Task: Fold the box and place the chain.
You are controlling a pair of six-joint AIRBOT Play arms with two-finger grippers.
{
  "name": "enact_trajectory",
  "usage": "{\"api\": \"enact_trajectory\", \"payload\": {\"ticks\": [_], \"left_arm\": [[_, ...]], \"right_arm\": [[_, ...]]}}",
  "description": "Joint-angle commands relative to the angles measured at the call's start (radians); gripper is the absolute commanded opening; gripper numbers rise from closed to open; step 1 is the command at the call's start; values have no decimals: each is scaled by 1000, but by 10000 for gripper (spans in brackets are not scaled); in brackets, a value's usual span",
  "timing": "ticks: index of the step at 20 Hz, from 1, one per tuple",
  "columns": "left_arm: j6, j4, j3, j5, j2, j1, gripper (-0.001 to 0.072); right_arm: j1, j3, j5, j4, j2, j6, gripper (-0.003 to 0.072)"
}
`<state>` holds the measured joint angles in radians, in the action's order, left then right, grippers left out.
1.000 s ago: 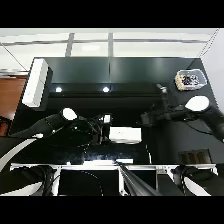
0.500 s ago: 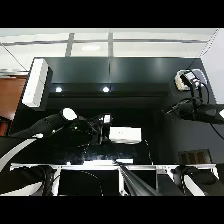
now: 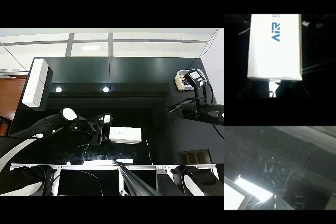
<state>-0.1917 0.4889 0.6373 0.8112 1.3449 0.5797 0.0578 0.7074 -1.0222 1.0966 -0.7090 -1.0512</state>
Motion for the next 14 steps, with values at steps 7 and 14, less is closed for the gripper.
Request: {"api": "enact_trajectory", "payload": {"ticks": [7, 14], "left_arm": [[188, 227, 6, 88, -127, -6, 708], [465, 323, 64, 119, -320, -24, 709]], "right_arm": [[0, 0, 3, 4, 1, -31, 10], [0, 0, 58, 5, 2, -45, 9]]}}
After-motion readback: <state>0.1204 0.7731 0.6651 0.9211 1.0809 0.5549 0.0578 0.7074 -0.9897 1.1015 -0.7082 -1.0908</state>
